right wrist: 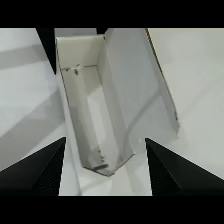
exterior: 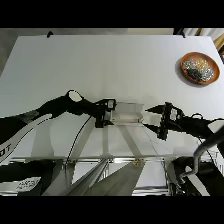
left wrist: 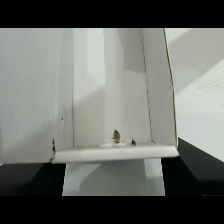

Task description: Fold the box and place the chain.

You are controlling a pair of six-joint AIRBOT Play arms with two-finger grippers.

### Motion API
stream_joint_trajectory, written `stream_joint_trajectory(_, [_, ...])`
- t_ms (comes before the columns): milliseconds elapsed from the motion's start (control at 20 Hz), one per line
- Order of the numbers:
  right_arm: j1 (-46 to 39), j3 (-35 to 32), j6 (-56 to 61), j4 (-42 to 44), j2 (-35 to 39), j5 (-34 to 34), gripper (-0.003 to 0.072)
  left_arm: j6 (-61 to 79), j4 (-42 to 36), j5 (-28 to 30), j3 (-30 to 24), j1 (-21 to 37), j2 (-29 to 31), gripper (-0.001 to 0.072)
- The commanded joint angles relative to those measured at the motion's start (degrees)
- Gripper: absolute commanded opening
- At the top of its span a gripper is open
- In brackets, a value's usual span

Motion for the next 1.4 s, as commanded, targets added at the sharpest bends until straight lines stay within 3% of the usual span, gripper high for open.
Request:
stream_joint_trajectory(0, [0.0, 0.0, 0.0, 3.8, 0.1, 0.2, 0.0521, -8.0, 6.1, 2.4, 0.0, 0.0, 1.9, 0.0005])
stream_joint_trajectory(800, [6.5, 0.0, -0.3, 5.2, 0.1, -5.2, 0.0520, -9.4, 7.5, 1.9, -0.2, 0.0, -0.7, 0.0011])
stream_joint_trajectory(850, [6.5, 0.0, -0.3, 5.2, 0.1, -5.2, 0.0501, -9.4, 7.5, 1.9, -0.2, 0.0, -0.7, 0.0011])
stream_joint_trajectory(1000, [6.5, 0.0, -0.3, 5.2, -1.1, -5.2, 0.0023, -9.4, 7.5, 1.9, -0.2, -0.1, -0.7, 0.0011])
stream_joint_trajectory(1150, [6.5, 0.0, -0.2, 10.9, -5.6, -6.8, 0.0018, -9.4, 7.5, 1.9, -0.2, -0.1, -0.7, 0.0011])
stream_joint_trajectory(1350, [6.5, 0.1, -2.2, 31.9, -16.0, -16.3, 0.0018, -9.4, 7.5, 1.9, -0.2, -0.1, -0.7, 0.0011])
